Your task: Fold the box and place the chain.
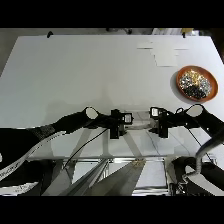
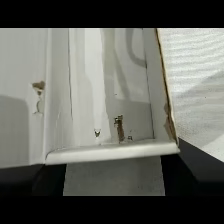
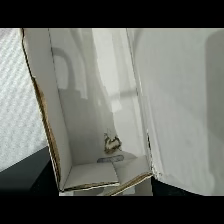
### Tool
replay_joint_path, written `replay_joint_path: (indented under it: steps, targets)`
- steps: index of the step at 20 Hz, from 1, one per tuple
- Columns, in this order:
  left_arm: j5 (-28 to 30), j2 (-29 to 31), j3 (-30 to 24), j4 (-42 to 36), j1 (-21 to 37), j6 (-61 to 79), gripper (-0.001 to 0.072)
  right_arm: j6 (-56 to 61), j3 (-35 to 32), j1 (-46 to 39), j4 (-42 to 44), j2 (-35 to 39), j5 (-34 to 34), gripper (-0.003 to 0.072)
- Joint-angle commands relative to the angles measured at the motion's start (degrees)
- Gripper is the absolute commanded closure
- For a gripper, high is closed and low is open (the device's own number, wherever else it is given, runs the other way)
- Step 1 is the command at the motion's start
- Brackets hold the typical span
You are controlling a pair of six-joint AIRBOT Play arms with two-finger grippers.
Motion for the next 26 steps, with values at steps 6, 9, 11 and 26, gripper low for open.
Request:
replay_joint_path:
  steps: [6, 9, 11, 26]
  targets:
    - [-4.0, 0.7, 0.0, -0.3, 2.6, 0.5, 0.0008, 0.0, 0.0, 0.1, 0.0, 0.0, 0.0, 0.0346]
    - [-8.1, 1.3, 0.0, -0.4, 5.4, 0.5, 0.0008, 0.0, 0.0, 0.1, 0.0, 0.0, 0.0, 0.0346]
    - [-8.8, 1.3, 0.0, -0.4, 6.4, 0.7, 0.0008, 0.0, 0.0, 0.1, 0.0, 0.0, 0.0, 0.0346]
    - [-9.4, -0.3, 0.0, -7.9, 6.6, 7.7, 0.0156, 0.0, 0.0, 0.1, 0.0, 0.0, 0.0, 0.0346]
